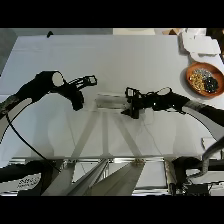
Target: Fold the box and place the chain.
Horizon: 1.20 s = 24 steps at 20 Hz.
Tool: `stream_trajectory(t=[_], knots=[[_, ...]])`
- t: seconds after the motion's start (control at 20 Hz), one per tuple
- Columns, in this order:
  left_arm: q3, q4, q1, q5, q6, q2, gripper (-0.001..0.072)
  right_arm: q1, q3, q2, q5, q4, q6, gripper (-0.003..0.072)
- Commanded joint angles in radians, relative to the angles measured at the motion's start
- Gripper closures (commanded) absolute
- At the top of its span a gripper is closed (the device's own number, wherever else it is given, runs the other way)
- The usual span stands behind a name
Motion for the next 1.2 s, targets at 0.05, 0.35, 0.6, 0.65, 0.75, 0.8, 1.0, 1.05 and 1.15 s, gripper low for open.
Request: stream_trajectory(t=[0.05, 0.35, 0.6, 0.65, 0.75, 0.8, 1.0, 1.05, 1.15], knots=[[0.0, -0.052, -0.005, 0.001, 0.256, 0.032, 0.0505, 0.0, 0.001, 0.0, 0.0, 0.0, 0.0, 0.0251], [0.0, -0.222, -0.006, 0.002, 0.434, 0.031, 0.025, 0.0, 0.001, 0.0, 0.0, 0.0, 0.0, 0.0251], [-0.001, -0.3, 0.022, -0.006, 0.629, 0.021, 0.0251, 0.0, 0.001, 0.0, 0.0, 0.0, 0.0, 0.0251], [-0.001, -0.34, 0.042, -0.006, 0.629, 0.011, 0.0251, 0.0, 0.001, 0.0, 0.0, 0.0, 0.0, 0.0251], [-0.011, -0.406, 0.072, -0.01, 0.652, -0.011, 0.0251, 0.0, 0.001, 0.0, 0.0, 0.0, 0.0, 0.0251], [-0.018, -0.428, 0.08, -0.017, 0.68, -0.021, 0.0252, 0.0, 0.001, 0.0, 0.0, 0.0, 0.0, 0.0251], [-0.026, -0.438, 0.083, -0.081, 0.734, -0.071, 0.0256, 0.0, 0.001, 0.0, 0.0, 0.0, 0.0, 0.0251], [-0.027, -0.438, 0.082, -0.083, 0.734, -0.082, 0.0256, 0.0, 0.001, 0.0, 0.0, 0.0, 0.0, 0.0251], [-0.027, -0.464, 0.082, -0.101, 0.754, -0.097, 0.0257, 0.0, 0.001, 0.0, 0.0, 0.0, 0.0, 0.0251]])
